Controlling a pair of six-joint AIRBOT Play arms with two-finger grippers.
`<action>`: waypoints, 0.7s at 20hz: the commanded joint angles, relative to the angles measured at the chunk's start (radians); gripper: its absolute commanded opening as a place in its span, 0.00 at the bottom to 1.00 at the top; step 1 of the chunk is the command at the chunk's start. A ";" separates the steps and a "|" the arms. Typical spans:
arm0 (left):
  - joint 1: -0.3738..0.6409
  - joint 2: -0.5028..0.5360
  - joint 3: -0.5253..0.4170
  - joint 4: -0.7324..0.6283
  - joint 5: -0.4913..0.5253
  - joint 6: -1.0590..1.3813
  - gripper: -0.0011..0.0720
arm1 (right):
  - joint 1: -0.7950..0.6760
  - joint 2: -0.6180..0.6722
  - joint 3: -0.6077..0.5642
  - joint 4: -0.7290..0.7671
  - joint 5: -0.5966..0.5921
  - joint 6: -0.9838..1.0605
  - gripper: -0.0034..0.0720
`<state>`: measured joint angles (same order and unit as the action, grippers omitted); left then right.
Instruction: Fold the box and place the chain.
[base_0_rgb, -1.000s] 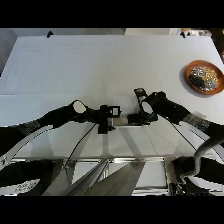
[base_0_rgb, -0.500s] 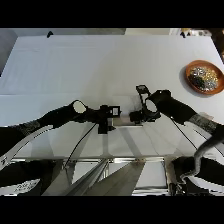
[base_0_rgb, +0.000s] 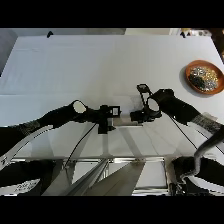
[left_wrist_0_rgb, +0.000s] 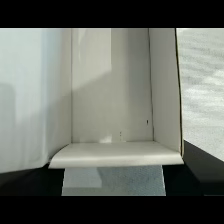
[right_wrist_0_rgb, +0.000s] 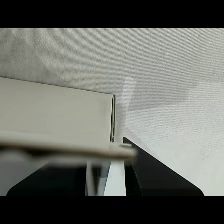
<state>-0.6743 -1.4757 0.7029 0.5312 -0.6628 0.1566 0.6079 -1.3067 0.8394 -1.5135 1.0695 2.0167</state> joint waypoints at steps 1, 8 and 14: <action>0.000 0.001 0.000 0.000 0.000 0.000 0.03 | 0.000 -0.008 0.000 -0.001 -0.017 -0.002 0.33; 0.000 0.001 0.000 0.000 0.000 0.000 0.03 | 0.021 -0.051 0.000 0.007 -0.011 0.002 0.31; 0.000 0.001 0.000 0.000 0.000 0.000 0.03 | 0.023 -0.064 0.000 -0.002 0.010 0.002 0.07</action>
